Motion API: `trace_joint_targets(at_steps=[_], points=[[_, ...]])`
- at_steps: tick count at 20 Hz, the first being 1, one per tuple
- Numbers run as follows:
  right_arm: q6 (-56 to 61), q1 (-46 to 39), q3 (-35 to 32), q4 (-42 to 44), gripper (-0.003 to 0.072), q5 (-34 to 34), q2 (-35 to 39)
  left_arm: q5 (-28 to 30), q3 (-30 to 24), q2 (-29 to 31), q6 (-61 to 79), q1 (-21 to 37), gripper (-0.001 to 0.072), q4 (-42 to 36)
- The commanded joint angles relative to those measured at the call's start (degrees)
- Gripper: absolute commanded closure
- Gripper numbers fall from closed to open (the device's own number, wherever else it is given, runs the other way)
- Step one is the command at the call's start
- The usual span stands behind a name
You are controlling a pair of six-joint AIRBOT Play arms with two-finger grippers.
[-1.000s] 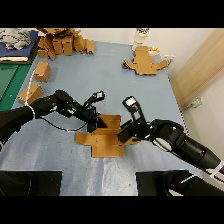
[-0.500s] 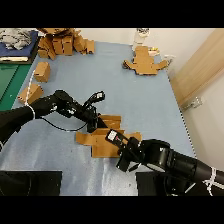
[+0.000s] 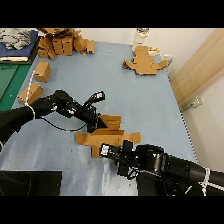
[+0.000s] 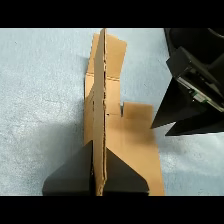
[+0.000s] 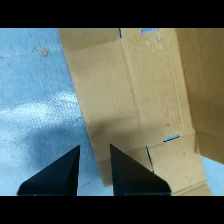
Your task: Fold the box.
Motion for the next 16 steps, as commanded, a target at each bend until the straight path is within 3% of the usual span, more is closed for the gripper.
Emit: trace_joint_targets(at_steps=[1,16], points=[[-1.3,0.2,0.0,-2.3,0.0375,-1.1,-1.2,0.0,0.0,0.0,0.0,0.0,0.0696,-0.1],[-1.3,0.1,0.0,-6.6,0.0375,-1.4,-2.7,0.0,0.0,0.0,0.0,0.0,0.0696,-0.1]])
